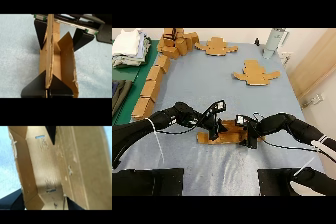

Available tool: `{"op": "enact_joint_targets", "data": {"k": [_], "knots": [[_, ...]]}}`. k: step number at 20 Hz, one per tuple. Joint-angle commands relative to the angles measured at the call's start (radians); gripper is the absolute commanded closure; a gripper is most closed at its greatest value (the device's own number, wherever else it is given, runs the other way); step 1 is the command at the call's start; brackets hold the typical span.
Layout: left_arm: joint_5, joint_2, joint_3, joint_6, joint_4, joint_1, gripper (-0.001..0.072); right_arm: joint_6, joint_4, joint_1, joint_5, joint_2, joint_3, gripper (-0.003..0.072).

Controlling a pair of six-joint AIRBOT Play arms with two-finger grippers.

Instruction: Fold the box.

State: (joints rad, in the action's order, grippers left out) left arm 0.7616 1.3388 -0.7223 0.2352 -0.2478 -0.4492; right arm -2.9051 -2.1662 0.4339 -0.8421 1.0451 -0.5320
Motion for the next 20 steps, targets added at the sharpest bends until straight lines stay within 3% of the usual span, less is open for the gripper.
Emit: {"op": "enact_joint_targets", "data": {"k": [1,17,19,20], "knots": [[-0.001,-0.001,-0.001,0.000,0.000,0.000,0.0697,-0.002,0.006,0.000,0.016,0.001,0.000,-0.0024],[-0.001,-0.001,-0.001,0.000,0.000,0.000,0.0697,-0.002,0.031,0.000,0.053,0.047,0.000,-0.0006],[-0.001,-0.001,-0.001,0.000,0.000,0.000,0.0697,-0.002,0.032,0.000,0.045,0.047,0.000,0.0183],[-0.001,-0.001,-0.001,0.000,0.000,0.000,0.0697,-0.002,0.039,0.000,0.046,0.047,0.000,0.0187]]}}
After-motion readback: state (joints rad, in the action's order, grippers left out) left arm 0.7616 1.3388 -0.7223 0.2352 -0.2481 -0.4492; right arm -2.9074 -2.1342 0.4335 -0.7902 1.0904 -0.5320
